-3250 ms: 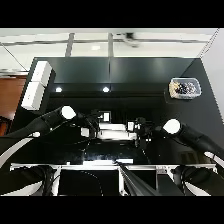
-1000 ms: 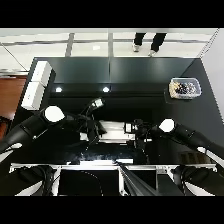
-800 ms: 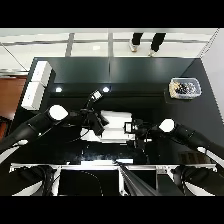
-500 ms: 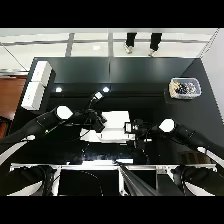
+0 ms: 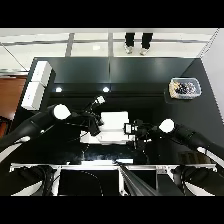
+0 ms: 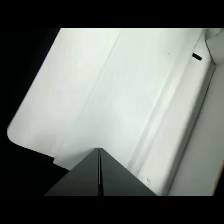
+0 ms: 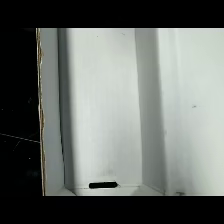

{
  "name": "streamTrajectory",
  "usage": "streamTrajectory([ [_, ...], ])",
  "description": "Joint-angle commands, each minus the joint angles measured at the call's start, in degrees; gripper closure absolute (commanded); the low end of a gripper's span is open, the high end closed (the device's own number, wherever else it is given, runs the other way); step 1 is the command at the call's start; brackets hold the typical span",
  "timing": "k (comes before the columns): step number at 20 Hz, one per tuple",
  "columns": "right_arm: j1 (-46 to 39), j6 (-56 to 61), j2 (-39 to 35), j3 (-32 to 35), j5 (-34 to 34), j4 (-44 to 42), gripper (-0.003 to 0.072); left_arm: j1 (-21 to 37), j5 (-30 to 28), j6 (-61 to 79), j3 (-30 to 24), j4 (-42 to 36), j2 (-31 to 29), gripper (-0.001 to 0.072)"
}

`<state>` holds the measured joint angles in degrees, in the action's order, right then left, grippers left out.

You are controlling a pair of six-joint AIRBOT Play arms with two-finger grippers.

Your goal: Fold the box and place the chain.

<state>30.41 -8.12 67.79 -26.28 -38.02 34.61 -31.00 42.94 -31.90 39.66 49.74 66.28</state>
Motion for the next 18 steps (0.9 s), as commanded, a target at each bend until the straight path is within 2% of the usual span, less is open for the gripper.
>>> streamTrajectory([
  [1,0.00,0.13,0.02,0.02,0.13,-0.09,0.0559,2.34,4.13,-4.55,0.28,8.59,-8.74,0.0683],
  [3,0.00,0.13,0.02,0.02,0.13,-0.11,0.0560,3.80,12.37,-3.50,-0.66,7.48,-12.55,0.0680],
  [5,0.00,0.13,0.02,0.02,0.13,-0.09,0.0559,3.52,22.29,1.49,-1.88,7.37,-12.72,0.0680],
  [6,0.00,0.13,0.02,0.02,0.13,-0.09,0.0560,3.30,23.34,2.27,-2.99,7.45,-12.46,0.0657],
  [7,0.00,0.13,0.02,0.02,0.13,-0.09,0.0559,3.17,21.29,2.67,-4.20,7.45,-12.41,0.0433],
  [8,0.00,0.13,0.02,0.02,0.13,-0.09,0.0559,3.13,17.18,3.91,-5.55,7.41,-12.41,0.0125],
  [9,0.00,0.13,0.02,0.02,0.13,-0.09,0.0559,3.13,12.68,5.77,-6.71,7.41,-12.35,0.0059],
  [11,0.00,0.13,0.02,0.02,0.13,-0.09,0.0560,3.10,4.00,10.67,-8.96,6.49,-12.00,0.0061],
  [12,0.00,0.13,0.02,0.02,0.13,-0.09,0.0560,2.82,2.03,15.19,-9.60,5.86,-11.41,0.0063],
  [14,-0.02,0.13,0.02,0.02,0.13,-0.09,0.0560,1.40,2.16,21.94,-9.86,4.52,-9.66,0.0077],
  [17,0.00,0.13,0.02,0.02,0.15,-0.09,0.0560,-2.38,0.94,22.71,-9.86,4.13,-7.17,0.0095],
  [18,0.00,0.13,0.02,0.02,0.15,-0.09,0.0559,-3.56,0.35,22.71,-9.86,4.11,-6.29,0.0171],
])
